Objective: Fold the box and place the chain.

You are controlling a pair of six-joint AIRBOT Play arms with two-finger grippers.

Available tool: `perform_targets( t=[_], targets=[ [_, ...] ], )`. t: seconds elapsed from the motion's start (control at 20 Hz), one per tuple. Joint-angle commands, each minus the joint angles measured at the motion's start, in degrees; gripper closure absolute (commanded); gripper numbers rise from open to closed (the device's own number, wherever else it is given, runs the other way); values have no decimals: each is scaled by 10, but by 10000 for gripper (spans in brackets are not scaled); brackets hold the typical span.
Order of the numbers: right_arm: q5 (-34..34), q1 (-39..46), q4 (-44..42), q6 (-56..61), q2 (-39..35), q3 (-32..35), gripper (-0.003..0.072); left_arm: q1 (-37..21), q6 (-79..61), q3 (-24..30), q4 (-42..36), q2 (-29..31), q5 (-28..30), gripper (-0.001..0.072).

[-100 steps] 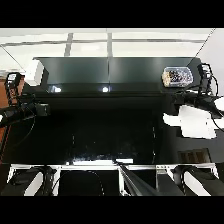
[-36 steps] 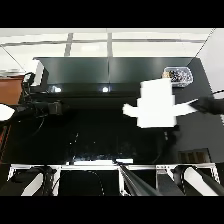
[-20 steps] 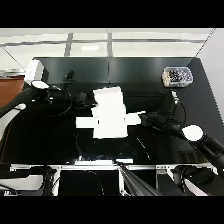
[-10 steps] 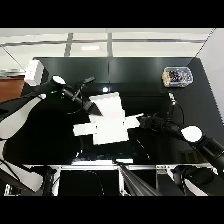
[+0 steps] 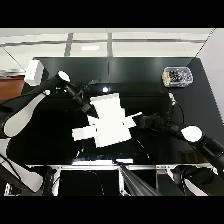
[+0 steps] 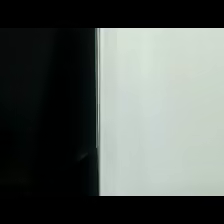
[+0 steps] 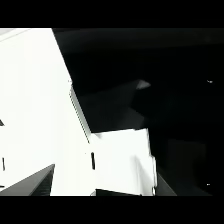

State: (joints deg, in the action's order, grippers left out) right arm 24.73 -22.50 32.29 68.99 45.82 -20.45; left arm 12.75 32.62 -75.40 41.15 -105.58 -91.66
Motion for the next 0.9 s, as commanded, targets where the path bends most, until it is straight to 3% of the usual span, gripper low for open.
perform_targets(
  t=[0.0, 0.15, 0.2, 0.3, 0.4, 0.45, 0.6, 0.7, 0.85],
  targets=[
    [77, 34, 85, -2, -1, -33, -23, 1, 38, -5, 17, 17, -1, 689],
    [242, 89, 248, -3, -1, -112, -22, 2, 40, 36, 1, 78, 20, 690],
    [278, 98, 290, -3, -1, -130, -22, 3, 10, 77, -24, 117, 57, 690],
    [309, 108, 341, -2, -1, -148, -21, 19, -62, 176, -44, 208, 206, 689],
    [279, 108, 329, -2, -1, -148, -21, 50, -174, 250, -39, 273, 343, 687],
    [251, 104, 308, -12, -1, -147, -21, 66, -254, 267, -34, 288, 378, 686],
    [204, 74, 303, -206, 0, -138, -21, 118, -391, 269, 10, 284, 415, 686],
    [197, 49, 303, -297, 0, -127, -22, 146, -390, 269, 36, 278, 448, 684],
    [197, 5, 297, -419, 2, -104, -21, 158, -381, 269, 47, 263, 449, 684]
  ],
)
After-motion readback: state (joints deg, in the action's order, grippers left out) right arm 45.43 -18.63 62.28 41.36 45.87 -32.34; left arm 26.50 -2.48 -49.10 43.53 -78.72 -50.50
